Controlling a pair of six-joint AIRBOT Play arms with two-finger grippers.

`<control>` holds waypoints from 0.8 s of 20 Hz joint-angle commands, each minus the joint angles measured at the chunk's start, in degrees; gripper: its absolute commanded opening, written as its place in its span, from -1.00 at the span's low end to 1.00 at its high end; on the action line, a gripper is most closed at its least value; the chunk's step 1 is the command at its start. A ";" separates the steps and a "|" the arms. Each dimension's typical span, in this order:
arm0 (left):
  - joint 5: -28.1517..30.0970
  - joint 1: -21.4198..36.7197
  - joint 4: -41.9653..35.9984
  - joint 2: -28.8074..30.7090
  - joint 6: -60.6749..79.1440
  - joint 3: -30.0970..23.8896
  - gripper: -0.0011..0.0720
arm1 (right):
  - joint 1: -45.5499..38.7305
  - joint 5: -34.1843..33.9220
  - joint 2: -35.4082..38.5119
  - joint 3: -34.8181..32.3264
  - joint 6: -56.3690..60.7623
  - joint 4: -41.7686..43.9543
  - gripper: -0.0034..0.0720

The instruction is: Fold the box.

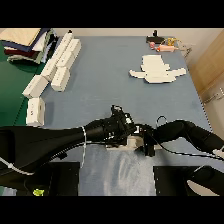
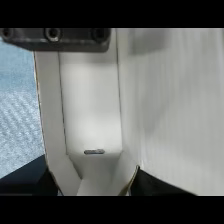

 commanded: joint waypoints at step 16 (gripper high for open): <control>-10.88 3.17 -2.62 5.68 6.75 7.26 0.65 | 0.00 0.00 -0.04 0.00 0.00 0.00 0.41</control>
